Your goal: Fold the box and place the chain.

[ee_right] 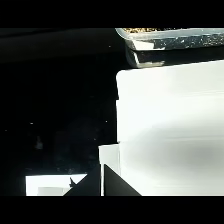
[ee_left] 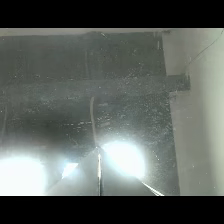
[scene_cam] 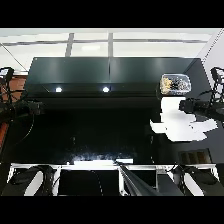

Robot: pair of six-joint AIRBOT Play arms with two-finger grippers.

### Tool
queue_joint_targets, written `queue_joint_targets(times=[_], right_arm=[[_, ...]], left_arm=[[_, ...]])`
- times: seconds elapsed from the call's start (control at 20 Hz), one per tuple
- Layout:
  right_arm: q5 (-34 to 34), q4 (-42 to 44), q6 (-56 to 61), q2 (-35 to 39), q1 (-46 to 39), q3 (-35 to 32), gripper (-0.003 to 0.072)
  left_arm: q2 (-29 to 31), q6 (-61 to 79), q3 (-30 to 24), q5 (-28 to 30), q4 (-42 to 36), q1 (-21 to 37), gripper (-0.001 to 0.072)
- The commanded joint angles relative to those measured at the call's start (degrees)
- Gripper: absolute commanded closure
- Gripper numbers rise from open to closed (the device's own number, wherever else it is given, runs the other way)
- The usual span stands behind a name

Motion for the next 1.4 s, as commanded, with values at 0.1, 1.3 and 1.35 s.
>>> queue_joint_targets(times=[0.1, 1.3, 1.35], right_arm=[[0.0, 0.02, 0.02, 0.0, 0.02, -0.02, 0.0661], [0.33, -6.56, -10.75, -21.05, -44.59, 2.49, -0.0011], [3.21, -5.27, -14.43, -23.61, -45.11, 3.74, -0.0011]], left_arm=[[-0.04, 0.02, -0.02, 0.0, 0.0, 0.0, 0.0676], [-2.16, -0.15, -0.02, 10.75, -12.09, -0.11, 0.0001], [-2.16, -0.17, -0.02, 10.75, -12.09, -0.11, 0.0001]])
